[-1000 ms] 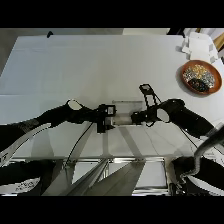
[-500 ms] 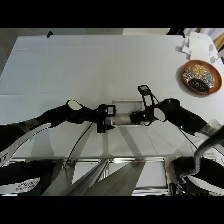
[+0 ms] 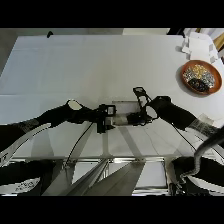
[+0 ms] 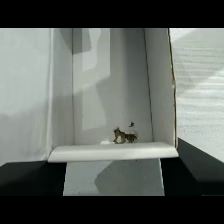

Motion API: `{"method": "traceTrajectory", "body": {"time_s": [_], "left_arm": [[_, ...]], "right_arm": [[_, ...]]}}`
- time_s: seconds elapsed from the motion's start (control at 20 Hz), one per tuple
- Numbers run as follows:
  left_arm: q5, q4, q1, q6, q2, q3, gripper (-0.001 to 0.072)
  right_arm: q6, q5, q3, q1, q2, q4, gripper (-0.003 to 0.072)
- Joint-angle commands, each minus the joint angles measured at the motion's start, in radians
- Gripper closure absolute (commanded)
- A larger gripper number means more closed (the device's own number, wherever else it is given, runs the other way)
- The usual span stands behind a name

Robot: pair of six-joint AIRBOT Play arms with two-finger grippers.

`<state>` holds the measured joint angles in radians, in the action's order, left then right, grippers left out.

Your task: Fold the box and place the chain.

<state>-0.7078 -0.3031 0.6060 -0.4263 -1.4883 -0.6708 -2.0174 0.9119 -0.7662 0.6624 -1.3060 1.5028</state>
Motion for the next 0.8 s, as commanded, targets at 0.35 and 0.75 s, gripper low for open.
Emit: {"method": "traceTrajectory", "body": {"time_s": [0.35,0.75], "left_arm": [[0.0,0.0,0.0,0.0,0.0,-0.001,0.0439],[0.0,0.0,0.0,0.0,0.0,-0.001,0.0439]], "right_arm": [[-0.047,0.05,-0.039,0.005,-0.024,0.013,0.0588],[-0.052,0.068,-0.039,0.034,-0.072,0.012,0.0493]]}}
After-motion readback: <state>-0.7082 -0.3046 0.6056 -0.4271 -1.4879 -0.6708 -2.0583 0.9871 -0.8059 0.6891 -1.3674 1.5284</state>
